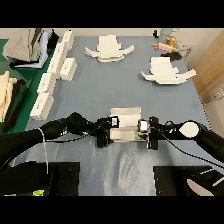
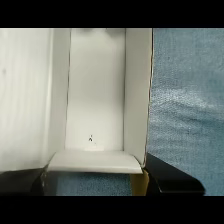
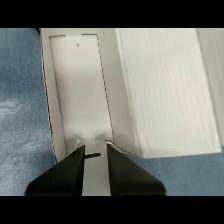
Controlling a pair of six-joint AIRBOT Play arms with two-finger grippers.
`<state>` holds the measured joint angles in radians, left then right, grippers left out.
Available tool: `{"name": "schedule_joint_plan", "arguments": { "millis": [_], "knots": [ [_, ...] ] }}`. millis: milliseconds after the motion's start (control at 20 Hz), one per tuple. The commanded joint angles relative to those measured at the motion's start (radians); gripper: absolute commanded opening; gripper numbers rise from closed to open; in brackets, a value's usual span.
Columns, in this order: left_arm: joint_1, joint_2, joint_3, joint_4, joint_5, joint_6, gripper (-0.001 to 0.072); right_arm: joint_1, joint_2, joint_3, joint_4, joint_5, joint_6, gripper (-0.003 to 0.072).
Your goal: Fold the box.
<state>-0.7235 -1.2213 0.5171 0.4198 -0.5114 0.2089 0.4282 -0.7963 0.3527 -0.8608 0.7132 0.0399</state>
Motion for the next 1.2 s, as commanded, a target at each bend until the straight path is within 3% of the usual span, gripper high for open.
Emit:
{"name": "schedule_joint_plan", "arguments": {
  "millis": [0,50,100,150,500,550,600,750,800,1000,1150],
  "knots": [
    [0.000,0.000,0.000,0.000,0.000,0.000,0.0519,0.016,-0.032,-0.001,0.066,-0.028,-0.022,0.0408],
    [0.000,0.000,0.000,0.000,0.000,0.000,0.0519,0.016,-0.048,-0.001,0.074,-0.027,-0.023,0.0543],
    [0.000,0.000,0.000,0.000,0.000,0.000,0.0519,0.016,-0.062,-0.001,0.073,-0.026,-0.023,0.0621],
    [0.000,0.000,0.000,0.000,0.000,0.000,0.0519,0.016,-0.069,-0.001,0.073,-0.027,-0.023,0.0648],
    [0.000,0.000,0.000,0.000,0.000,0.000,0.0519,0.016,0.006,-0.001,-0.039,-0.022,0.068,0.0640],
    [0.000,0.000,0.000,0.000,0.000,0.000,0.0519,0.016,0.025,-0.001,-0.088,-0.019,0.144,0.0546],
    [0.000,0.000,0.000,0.000,0.000,0.000,0.0519,0.015,0.048,-0.001,-0.153,-0.006,0.249,0.0379],
    [0.000,0.000,0.000,0.000,0.000,0.000,0.0519,0.015,0.130,0.001,-0.378,0.014,0.704,0.0064],
    [0.000,0.000,0.000,0.000,0.000,0.000,0.0519,0.011,0.166,0.009,-0.479,0.022,0.916,0.0006],
    [0.000,0.000,0.000,0.000,0.000,0.000,0.0519,-0.030,0.290,0.083,-0.833,0.126,1.569,0.0005],
    [0.000,0.000,0.000,0.000,0.000,0.000,0.0519,-0.130,0.283,0.080,-0.894,0.202,1.881,0.0005]
  ]
}}
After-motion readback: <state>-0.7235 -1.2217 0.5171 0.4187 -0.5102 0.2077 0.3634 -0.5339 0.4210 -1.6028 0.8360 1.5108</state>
